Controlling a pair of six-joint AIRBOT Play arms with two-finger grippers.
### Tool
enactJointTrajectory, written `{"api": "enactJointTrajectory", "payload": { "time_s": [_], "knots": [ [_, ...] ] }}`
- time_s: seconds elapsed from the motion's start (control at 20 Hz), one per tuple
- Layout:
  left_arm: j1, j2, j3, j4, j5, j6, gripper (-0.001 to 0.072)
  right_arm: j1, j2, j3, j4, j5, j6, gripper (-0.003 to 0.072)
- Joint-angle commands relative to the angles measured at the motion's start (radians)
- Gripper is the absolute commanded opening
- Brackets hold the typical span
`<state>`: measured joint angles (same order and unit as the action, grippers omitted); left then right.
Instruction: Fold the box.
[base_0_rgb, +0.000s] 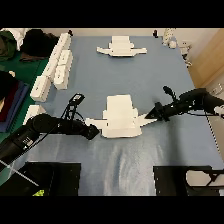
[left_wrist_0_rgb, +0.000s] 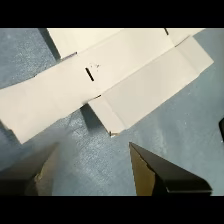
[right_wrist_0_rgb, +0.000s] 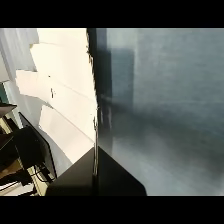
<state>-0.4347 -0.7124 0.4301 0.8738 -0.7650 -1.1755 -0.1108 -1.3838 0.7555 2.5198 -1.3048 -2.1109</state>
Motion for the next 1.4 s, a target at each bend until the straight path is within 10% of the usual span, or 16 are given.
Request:
{"api": "enactJointTrajectory", "payload": {
  "time_s": [0.0, 0.65, 0.75, 0.85, 1.35],
  "knots": [
    [0.0, 0.001, 0.0, 0.0, 0.022, 0.0, 0.0681, 0.108, 0.164, -0.127, -0.005, 0.107, 0.137, -0.0001],
    [0.0, 0.001, 0.0, -0.096, 0.083, -0.005, 0.0679, 0.236, 0.357, -0.282, -0.09, 0.277, 0.324, -0.0001],
    [0.003, 0.0, 0.003, -0.105, 0.109, -0.028, 0.0439, 0.236, 0.357, -0.282, -0.091, 0.275, 0.299, -0.0001],
    [0.053, -0.022, 0.029, -0.103, 0.108, -0.028, 0.0425, 0.241, 0.358, -0.282, -0.091, 0.264, 0.183, 0.0],
    [0.451, -0.512, 0.236, -0.38, -0.252, 0.324, 0.0424, 0.416, 0.524, -0.324, -0.134, 0.415, 0.069, -0.0001]
  ]
}}
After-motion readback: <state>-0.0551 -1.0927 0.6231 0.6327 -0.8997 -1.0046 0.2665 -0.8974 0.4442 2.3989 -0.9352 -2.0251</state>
